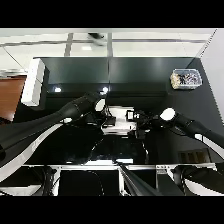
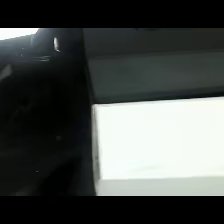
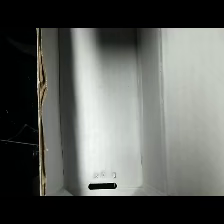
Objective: Fold the box and place the chain.
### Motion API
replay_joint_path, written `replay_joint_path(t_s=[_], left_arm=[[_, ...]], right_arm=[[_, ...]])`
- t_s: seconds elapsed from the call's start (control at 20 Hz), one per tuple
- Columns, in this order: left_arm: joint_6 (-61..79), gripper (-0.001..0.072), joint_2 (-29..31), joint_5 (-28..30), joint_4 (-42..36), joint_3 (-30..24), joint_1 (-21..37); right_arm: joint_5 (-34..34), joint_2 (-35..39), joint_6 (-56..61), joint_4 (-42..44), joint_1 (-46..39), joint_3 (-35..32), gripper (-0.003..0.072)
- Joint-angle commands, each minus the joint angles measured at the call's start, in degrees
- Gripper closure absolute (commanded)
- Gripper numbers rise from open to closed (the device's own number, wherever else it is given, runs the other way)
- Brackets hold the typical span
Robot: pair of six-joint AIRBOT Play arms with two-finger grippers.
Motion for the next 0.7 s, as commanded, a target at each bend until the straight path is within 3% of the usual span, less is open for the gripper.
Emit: replay_joint_path(t_s=[0.0, 0.15, 0.2, 0.25, 0.35, 0.55, 0.6, 0.65], left_arm=[[-0.37, 0.0349, 0.02, 0.50, -0.37, 0.66, -0.04], [-0.37, 0.0361, -0.07, 0.31, 0.04, 0.92, -0.13], [-0.37, 0.0401, -0.07, 0.28, 0.09, 0.92, -0.28], [-0.37, 0.0547, -0.15, 0.39, 0.07, 0.92, -0.46], [-0.37, 0.0678, -0.44, 0.63, 0.07, 0.96, -0.72], [-0.39, 0.0686, -0.46, 0.52, 0.04, 0.96, -0.81], [-0.39, 0.0686, -0.46, 0.55, 0.04, 0.96, -0.81], [-0.39, 0.0686, -0.46, 0.57, 0.04, 0.96, -0.79]], right_arm=[[-0.07, -0.04, 0.13, 0.11, 0.04, 0.07, 0.0509], [-0.04, -0.04, 0.13, 0.11, 0.04, 0.07, 0.0508], [-0.04, -0.04, 0.11, 0.11, 0.04, 0.07, 0.0508], [-0.04, -0.04, 0.13, 0.11, 0.04, 0.07, 0.0508], [-0.04, -0.04, 0.13, 0.13, 0.04, 0.07, 0.0508], [-0.02, -0.04, 0.15, 0.11, 0.04, 0.07, 0.0507], [-0.07, -0.04, 0.15, 0.15, 0.07, 0.07, 0.0458], [-0.04, 0.00, 0.22, 0.17, 0.07, 0.09, 0.0213]])
